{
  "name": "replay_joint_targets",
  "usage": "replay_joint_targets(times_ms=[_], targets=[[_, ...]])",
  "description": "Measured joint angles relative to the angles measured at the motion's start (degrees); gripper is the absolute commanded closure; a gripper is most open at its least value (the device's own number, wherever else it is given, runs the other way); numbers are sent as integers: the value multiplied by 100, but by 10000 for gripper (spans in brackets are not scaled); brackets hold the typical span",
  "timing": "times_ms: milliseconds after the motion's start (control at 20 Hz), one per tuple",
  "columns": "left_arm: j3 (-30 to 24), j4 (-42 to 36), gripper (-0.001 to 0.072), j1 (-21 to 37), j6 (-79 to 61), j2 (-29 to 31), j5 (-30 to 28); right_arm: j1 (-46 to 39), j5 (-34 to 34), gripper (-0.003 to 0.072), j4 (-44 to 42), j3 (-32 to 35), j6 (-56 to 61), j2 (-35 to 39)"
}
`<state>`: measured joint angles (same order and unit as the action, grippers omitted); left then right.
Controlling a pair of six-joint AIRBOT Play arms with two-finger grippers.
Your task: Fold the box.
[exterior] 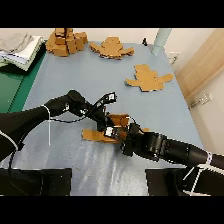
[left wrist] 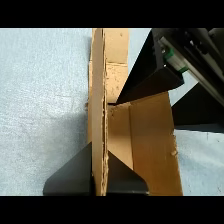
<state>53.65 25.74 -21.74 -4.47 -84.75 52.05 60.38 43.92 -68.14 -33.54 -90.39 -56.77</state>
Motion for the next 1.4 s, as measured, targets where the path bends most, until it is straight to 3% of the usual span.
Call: replay_joint_targets(times_ms=[400, 500, 850, 1050, 1400], targets=[[0, 0, 694, 0, 0, 0, 2, -11, 155, 89, -140, -50, 363, 0], [0, 0, 694, 0, 0, 0, 0, -13, 173, -34, -129, -55, 387, 2], [0, -2, 694, 0, 0, 0, 0, -323, 221, -34, -219, -79, 92, 420], [0, -2, 694, 0, 0, 0, 0, -1010, 164, -34, -966, -70, -1145, 734], [0, -2, 695, 0, 0, 0, 0, -2806, 46, -34, -3858, -74, -4937, 363]])
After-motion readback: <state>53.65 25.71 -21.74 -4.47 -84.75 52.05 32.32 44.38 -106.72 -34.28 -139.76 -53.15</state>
